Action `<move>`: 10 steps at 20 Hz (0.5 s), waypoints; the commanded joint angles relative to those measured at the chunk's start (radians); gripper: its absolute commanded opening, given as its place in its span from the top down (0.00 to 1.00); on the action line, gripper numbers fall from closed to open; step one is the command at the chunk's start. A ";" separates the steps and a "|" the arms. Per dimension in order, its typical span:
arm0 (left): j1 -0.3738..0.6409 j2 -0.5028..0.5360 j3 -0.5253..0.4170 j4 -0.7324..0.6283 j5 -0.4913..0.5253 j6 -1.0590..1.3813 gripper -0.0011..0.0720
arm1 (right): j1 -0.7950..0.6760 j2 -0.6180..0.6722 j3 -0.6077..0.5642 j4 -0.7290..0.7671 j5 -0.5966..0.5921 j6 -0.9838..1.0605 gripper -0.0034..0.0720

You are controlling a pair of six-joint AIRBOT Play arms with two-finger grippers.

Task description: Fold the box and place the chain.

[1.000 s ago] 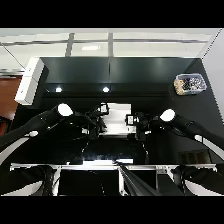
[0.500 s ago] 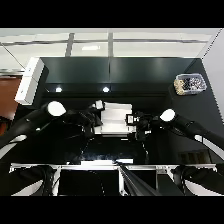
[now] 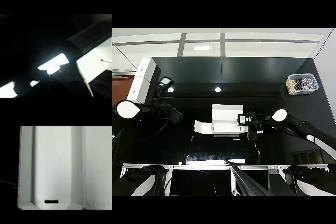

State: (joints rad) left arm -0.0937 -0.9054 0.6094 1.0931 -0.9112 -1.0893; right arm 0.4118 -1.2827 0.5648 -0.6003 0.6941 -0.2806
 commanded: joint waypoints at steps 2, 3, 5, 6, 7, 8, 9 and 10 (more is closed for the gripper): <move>0.083 -0.139 -0.078 -0.158 -0.153 -0.397 0.95 | 0.000 0.000 0.000 0.002 0.001 0.000 0.32; 0.080 -0.191 -0.080 -0.249 -0.176 -0.318 0.95 | 0.000 0.000 0.000 0.002 0.001 0.000 0.32; 0.065 -0.297 -0.077 -0.380 -0.179 -0.232 0.95 | 0.000 0.000 0.000 0.002 0.001 0.000 0.32; 0.046 -0.344 -0.077 -0.409 -0.161 -0.220 0.95 | 0.000 0.000 0.000 0.002 0.001 0.000 0.33; 0.024 -0.377 -0.077 -0.425 -0.142 -0.220 0.95 | 0.000 0.000 0.000 0.002 0.001 0.000 0.32; -0.003 -0.401 -0.077 -0.446 -0.121 -0.217 0.95 | 0.000 0.000 0.000 0.002 0.001 0.000 0.33; -0.029 -0.412 -0.077 -0.468 -0.102 -0.197 0.95 | 0.000 0.000 0.000 0.002 0.001 0.000 0.32; -0.054 -0.420 -0.076 -0.496 -0.093 -0.159 0.95 | 0.000 0.000 0.000 0.002 0.001 0.000 0.32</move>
State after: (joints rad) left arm -0.0948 -1.2606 0.5354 0.7063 -1.0306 -1.3033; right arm 0.4118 -1.2827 0.5648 -0.5991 0.6945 -0.2806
